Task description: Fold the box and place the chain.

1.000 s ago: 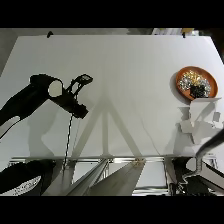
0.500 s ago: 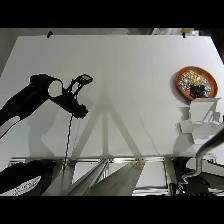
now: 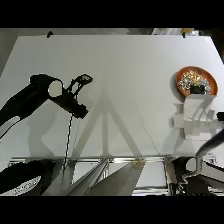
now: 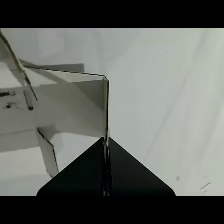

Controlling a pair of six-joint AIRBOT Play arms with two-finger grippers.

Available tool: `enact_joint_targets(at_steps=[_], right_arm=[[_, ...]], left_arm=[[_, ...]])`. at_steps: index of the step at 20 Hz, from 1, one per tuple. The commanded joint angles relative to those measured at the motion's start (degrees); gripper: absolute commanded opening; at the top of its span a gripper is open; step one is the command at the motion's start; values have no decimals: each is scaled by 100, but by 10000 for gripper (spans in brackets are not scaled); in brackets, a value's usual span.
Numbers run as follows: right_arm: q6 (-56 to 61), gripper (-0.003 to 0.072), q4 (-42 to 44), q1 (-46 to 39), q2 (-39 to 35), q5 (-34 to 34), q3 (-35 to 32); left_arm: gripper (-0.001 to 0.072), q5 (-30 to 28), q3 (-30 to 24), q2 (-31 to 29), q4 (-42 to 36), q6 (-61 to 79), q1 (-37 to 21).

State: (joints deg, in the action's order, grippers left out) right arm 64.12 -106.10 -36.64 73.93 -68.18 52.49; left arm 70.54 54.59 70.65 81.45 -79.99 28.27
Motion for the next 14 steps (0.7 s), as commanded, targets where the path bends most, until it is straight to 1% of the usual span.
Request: enact_joint_targets(at_steps=[1, 3, 6, 9, 12, 13, 14], right_arm=[[-302, 15, 1735, 520, -706, -557, -216], [-428, 14, 2592, 809, -1241, -540, -634], [-433, 15, 3399, 1388, -2068, -356, -1392], [-177, 15, 3626, 1974, -2524, -273, -1926], [-96, 15, 3633, 2450, -2559, -271, -2157], [-94, 15, 3637, 2586, -2559, -267, -2170], [-94, 15, 3652, 2715, -2557, -254, -2177]], left_arm=[[349, 0, 0, -2, 2, 0, 2], [349, 0, 0, -2, 2, 2, 2], [349, 0, 0, -2, 2, 2, 2], [349, -48, 0, -2, 2, 2, 2], [344, -107, -2, 0, -28, 4, 2], [304, -345, -2, 0, -101, 0, 2], [231, -525, -2, 0, -269, 0, 2]])
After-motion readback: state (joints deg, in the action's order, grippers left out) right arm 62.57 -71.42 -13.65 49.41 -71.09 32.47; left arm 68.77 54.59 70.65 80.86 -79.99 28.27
